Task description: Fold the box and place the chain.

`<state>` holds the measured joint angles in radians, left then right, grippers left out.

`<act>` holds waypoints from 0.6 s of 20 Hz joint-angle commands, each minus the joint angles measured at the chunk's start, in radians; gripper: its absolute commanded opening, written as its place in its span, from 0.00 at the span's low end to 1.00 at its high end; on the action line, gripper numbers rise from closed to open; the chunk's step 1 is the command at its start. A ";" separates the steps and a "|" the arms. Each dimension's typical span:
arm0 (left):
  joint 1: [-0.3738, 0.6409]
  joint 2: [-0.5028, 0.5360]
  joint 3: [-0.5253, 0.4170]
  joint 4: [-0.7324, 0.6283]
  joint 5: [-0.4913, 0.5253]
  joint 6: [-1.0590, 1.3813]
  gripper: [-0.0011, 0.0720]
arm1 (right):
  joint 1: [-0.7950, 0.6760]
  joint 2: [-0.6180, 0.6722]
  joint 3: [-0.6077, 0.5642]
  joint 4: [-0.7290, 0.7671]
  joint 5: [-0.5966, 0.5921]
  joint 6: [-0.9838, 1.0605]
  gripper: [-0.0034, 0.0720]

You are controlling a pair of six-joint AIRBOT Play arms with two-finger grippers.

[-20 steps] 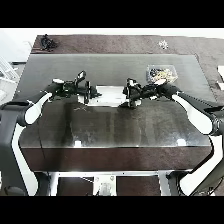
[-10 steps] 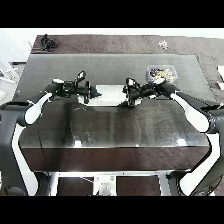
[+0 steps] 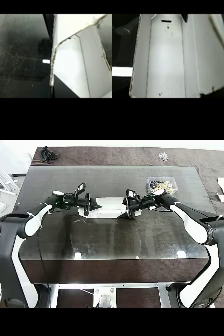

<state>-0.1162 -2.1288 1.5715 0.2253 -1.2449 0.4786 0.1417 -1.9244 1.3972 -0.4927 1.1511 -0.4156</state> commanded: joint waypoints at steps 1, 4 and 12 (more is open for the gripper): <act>0.000 0.001 0.000 0.000 0.000 0.001 0.04 | 0.001 -0.001 0.000 -0.018 0.010 0.001 0.97; 0.000 0.001 0.000 0.000 0.000 0.001 0.04 | 0.002 -0.001 0.000 -0.024 0.010 0.003 0.97; 0.000 0.001 0.000 0.000 0.000 0.001 0.04 | 0.007 -0.016 0.001 -0.020 0.006 0.000 0.97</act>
